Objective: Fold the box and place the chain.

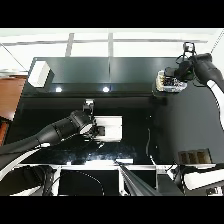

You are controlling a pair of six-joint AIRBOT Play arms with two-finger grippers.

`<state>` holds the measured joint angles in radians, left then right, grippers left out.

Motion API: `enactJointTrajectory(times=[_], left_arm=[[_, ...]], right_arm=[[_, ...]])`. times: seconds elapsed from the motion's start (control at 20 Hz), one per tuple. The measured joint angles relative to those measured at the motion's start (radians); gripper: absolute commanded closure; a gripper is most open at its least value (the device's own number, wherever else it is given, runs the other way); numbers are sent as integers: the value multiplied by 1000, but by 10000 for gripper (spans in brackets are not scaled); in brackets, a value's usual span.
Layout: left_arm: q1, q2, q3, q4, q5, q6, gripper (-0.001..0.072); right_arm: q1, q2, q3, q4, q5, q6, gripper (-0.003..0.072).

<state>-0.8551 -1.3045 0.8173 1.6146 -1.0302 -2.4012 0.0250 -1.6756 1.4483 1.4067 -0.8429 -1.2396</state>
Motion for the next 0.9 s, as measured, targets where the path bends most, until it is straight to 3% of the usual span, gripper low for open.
enactJointTrajectory(times=[0.45,0.55,0.6,0.9], left_arm=[[0,0,0,-4,-3,0,679],[0,0,0,-5,-3,0,679],[0,0,0,-6,-3,-1,679],[0,0,0,-8,-3,-1,678]], right_arm=[[-15,-151,98,13,-52,-3,237],[-17,-158,105,14,-60,-3,595],[-19,-159,110,14,-70,-7,659],[-46,-138,200,58,-206,-111,661]])
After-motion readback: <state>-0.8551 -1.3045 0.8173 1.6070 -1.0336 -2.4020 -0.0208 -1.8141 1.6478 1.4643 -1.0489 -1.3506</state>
